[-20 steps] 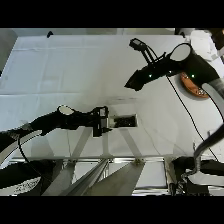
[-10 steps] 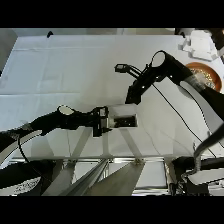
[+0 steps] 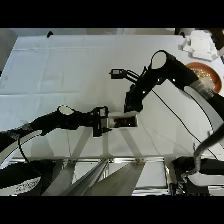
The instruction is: Fold the box and place the chain.
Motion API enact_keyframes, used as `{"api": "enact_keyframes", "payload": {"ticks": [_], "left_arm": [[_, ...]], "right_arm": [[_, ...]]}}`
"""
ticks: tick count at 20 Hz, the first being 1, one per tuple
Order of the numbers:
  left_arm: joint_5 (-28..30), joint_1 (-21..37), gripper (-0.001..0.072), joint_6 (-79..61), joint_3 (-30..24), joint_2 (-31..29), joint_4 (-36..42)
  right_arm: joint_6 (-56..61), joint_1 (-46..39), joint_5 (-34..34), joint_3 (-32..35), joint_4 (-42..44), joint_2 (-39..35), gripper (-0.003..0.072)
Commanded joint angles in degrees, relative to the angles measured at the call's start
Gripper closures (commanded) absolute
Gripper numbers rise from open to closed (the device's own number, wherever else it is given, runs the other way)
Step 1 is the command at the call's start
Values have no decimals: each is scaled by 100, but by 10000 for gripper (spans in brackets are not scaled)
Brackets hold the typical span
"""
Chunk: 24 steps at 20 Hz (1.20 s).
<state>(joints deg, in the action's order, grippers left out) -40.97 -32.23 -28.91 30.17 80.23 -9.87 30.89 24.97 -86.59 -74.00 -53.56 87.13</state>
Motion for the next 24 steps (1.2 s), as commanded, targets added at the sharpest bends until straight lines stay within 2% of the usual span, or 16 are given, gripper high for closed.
{"api": "enact_keyframes", "payload": {"ticks": [1, 3, 4, 5, 6, 9, 13, 19, 24], "left_arm": [[4, 0, 437, 0, -4, -2, 0], [2, 0, 437, 0, -4, -2, 0], [2, 0, 437, 0, -4, -2, 0], [2, 0, 437, 0, -4, -2, 0], [2, 0, 437, 0, -4, -2, 0], [2, 0, 437, 0, -4, -2, 0], [2, 0, 437, 0, -4, -2, 0], [2, 0, 437, 0, -4, -2, 0], [4, 0, 437, 0, -4, -2, 0]], "right_arm": [[11, 116, 46, 404, 33, -114, 484], [7, 188, 339, 621, 125, -291, 482], [7, 192, 577, 748, 179, -457, 455], [2, 192, 804, 872, 173, -614, 380], [-37, 195, 1051, 1032, 175, -785, 337], [-455, 195, 1569, 1578, 177, -1172, 338], [-914, 195, 1904, 2098, 177, -1408, 338], [-1604, 195, 3012, 2761, 389, -1853, 338], [-1602, 199, 2918, 2962, 389, -2031, 341]]}}
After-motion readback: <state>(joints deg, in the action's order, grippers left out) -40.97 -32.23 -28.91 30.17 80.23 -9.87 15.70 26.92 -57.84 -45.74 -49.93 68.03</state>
